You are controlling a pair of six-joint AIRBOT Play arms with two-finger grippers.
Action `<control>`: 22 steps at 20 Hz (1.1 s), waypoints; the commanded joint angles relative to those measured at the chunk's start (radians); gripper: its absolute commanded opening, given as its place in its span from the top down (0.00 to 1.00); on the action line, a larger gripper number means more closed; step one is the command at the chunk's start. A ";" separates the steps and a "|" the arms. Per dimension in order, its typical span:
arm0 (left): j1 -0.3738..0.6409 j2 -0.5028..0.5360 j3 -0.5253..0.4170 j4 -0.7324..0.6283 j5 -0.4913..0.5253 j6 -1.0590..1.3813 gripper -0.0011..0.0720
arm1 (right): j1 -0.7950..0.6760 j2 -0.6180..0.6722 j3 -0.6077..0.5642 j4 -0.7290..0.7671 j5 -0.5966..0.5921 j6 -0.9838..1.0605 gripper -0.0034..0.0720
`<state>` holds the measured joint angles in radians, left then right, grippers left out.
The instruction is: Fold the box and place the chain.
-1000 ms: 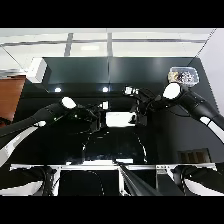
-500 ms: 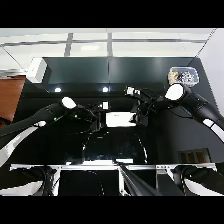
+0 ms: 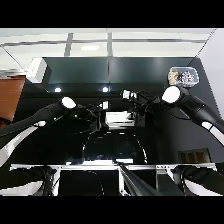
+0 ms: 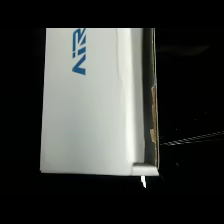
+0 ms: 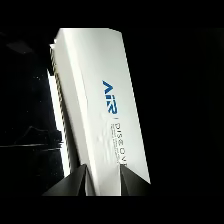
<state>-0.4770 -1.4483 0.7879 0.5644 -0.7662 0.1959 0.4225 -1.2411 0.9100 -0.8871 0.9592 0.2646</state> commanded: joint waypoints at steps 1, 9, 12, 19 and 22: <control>-0.001 0.000 0.001 0.000 -0.002 0.002 0.48 | 0.006 0.000 0.000 -0.006 -0.015 0.000 0.65; -0.001 0.000 0.001 0.000 -0.002 0.002 0.48 | 0.006 -0.001 -0.003 -0.006 0.051 0.031 0.65; -0.001 0.000 0.001 0.000 -0.002 0.002 0.48 | 0.006 -0.001 -0.003 -0.005 0.052 0.035 0.65; -0.001 0.000 0.001 0.000 -0.001 0.002 0.48 | 0.006 -0.003 -0.004 -0.006 0.094 0.065 0.62; -0.001 0.000 0.001 0.000 -0.001 0.002 0.48 | 0.006 -0.004 -0.021 -0.005 0.089 0.071 0.62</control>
<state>-0.4774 -1.4483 0.7879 0.5652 -0.7685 0.1974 0.4278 -1.2442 0.8993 -0.8913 1.0416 0.3225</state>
